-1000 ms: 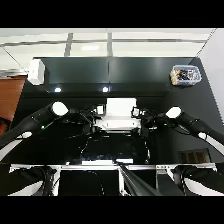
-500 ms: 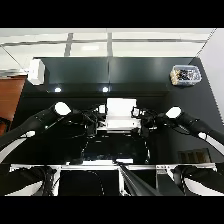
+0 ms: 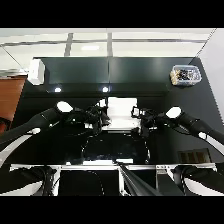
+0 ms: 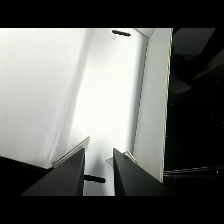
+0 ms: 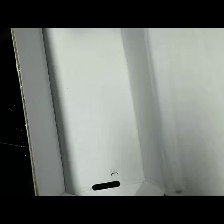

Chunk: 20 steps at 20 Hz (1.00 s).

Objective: Fold the box and place the chain.

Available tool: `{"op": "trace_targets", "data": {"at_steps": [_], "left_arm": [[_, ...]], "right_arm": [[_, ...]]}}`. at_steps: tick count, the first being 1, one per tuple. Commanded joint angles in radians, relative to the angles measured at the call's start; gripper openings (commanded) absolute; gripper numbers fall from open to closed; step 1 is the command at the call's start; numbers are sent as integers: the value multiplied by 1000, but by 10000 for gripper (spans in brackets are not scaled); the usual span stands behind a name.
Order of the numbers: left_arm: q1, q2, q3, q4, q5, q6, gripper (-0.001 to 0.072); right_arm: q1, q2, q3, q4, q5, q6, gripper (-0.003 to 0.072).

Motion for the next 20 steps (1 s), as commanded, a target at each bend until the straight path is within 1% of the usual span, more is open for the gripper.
{"op": "trace_targets", "data": {"at_steps": [1,4,6,7,8,9,10,11,12,13,14,15,16,17,18,19,20], "left_arm": [[-5,-21,5,-16,0,12,219],[-5,-21,5,-16,3,12,216],[-8,-21,5,-14,3,13,81],[-9,-21,6,-9,2,13,36],[-9,-21,6,-7,2,12,37],[-9,-21,6,-7,2,12,101],[-9,-21,6,-7,2,12,330],[-9,-21,6,-7,2,12,494],[-8,-22,6,1,0,7,358],[-8,-22,7,8,-3,7,29],[-9,-22,7,8,-4,7,137],[-8,-22,7,8,-4,7,288],[-8,-22,7,10,-5,7,185],[-6,-20,10,28,-10,6,30],[-2,-14,16,70,-29,-3,28],[6,-3,23,128,-51,-66,26],[20,11,31,217,-68,-176,23]], "right_arm": [[1,-1,1,0,0,0,197],[1,-1,1,0,0,0,197],[1,-1,1,0,0,0,197],[1,0,1,0,0,0,197],[1,-1,1,0,0,0,197],[1,-1,1,0,0,0,197],[1,-1,1,0,0,0,197],[1,0,1,0,0,0,196],[1,0,1,0,0,0,197],[1,0,1,0,0,0,197],[1,-1,1,0,0,0,197],[1,-1,1,0,0,0,197],[1,-1,1,0,0,0,197],[1,-1,1,0,0,0,197],[1,-1,1,0,0,0,197],[1,-1,1,0,0,0,197],[1,0,1,0,0,0,197]]}}
